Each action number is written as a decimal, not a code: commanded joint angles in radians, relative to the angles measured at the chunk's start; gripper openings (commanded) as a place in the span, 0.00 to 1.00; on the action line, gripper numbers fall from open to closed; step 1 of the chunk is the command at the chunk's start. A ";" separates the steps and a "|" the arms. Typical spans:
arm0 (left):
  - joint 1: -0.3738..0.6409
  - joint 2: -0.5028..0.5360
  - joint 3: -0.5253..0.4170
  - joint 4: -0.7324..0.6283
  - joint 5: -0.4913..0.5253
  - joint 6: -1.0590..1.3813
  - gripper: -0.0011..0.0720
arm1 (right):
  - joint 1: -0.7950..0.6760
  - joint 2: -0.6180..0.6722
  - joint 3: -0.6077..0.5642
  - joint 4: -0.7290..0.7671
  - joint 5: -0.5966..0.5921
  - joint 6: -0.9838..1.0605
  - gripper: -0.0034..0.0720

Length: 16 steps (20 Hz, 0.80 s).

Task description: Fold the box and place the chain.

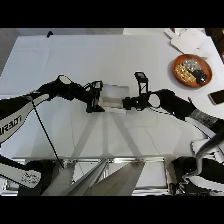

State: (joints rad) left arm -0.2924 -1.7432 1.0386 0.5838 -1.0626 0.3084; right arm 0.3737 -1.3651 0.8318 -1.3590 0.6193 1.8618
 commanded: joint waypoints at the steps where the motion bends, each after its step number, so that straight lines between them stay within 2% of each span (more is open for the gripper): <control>1: 0.000 -0.001 0.000 0.000 0.000 0.001 0.53 | 0.027 -0.013 0.039 -0.192 0.092 0.149 0.56; 5: 0.000 -0.001 0.000 0.000 0.000 0.001 0.53 | 0.039 -0.023 0.119 -0.193 0.140 0.197 0.57; 8: 0.000 -0.001 0.000 0.000 0.000 0.001 0.53 | 0.050 -0.051 0.154 -0.205 0.224 0.264 0.58; 14: 0.000 -0.001 0.000 0.000 0.000 0.001 0.53 | 0.130 -0.204 0.312 -0.236 0.376 0.277 0.60; 16: 0.000 -0.001 0.000 0.000 0.000 0.001 0.53 | 0.149 -0.258 0.370 -0.278 0.429 0.372 0.60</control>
State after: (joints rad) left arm -0.2928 -1.7435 1.0386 0.5846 -1.0637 0.3103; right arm 0.4942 -1.5543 1.1259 -1.5917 0.9585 2.1483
